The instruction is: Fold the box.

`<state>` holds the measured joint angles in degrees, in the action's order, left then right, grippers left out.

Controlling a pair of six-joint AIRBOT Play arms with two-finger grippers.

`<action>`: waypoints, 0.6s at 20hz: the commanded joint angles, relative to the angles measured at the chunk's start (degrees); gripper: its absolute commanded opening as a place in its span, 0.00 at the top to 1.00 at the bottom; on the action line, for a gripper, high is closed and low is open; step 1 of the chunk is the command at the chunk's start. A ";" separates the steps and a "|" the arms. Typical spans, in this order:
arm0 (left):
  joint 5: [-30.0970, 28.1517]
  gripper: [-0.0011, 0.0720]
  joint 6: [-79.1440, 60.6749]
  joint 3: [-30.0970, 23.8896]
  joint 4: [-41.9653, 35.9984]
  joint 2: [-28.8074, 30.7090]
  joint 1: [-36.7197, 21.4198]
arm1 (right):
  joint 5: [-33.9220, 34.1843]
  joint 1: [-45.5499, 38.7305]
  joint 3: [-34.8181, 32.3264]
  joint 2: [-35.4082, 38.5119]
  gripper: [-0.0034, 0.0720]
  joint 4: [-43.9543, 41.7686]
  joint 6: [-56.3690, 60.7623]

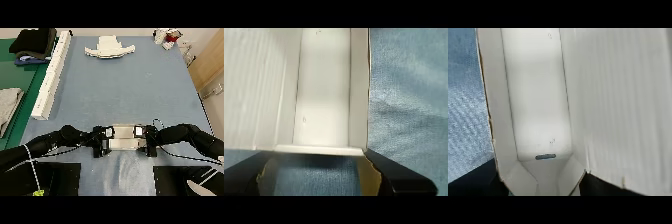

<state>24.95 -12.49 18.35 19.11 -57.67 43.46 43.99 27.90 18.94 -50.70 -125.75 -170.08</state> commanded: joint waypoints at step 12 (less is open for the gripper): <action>-0.24 0.34 -2.45 1.64 -0.02 -2.43 1.55 | 0.00 0.04 0.04 0.04 0.27 -0.02 0.02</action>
<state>24.73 -14.98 19.88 18.92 -59.99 44.95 43.99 27.90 18.94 -50.70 -125.75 -170.06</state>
